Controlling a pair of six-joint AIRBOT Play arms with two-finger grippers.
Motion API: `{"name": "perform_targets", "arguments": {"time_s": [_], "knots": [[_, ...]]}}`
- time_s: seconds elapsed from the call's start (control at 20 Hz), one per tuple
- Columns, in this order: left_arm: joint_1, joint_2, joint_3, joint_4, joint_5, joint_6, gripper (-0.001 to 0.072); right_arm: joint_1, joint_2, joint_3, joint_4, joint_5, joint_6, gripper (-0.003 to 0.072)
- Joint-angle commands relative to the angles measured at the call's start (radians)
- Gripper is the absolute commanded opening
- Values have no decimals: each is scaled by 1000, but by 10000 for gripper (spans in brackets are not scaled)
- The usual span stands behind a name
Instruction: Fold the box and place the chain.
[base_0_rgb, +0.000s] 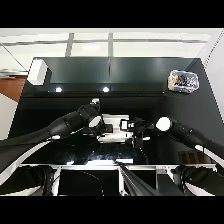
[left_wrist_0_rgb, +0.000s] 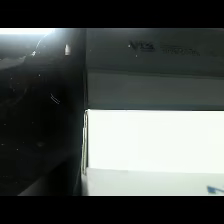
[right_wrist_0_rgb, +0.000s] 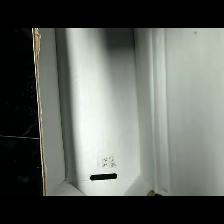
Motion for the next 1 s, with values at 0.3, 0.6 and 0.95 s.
{"name": "perform_targets", "arguments": {"time_s": [0.3, 0.6, 0.95], "knots": [[-1, -2, 3, 17, -23, 3, 216, 0, 0, 0, 0, 2, 0, 334], [-1, -10, 3, 20, -14, 6, 216, 0, 0, 0, 1, 2, 0, 334], [-1, -12, 3, 23, 8, 7, 216, 0, 0, 0, 1, 2, 0, 333]]}}
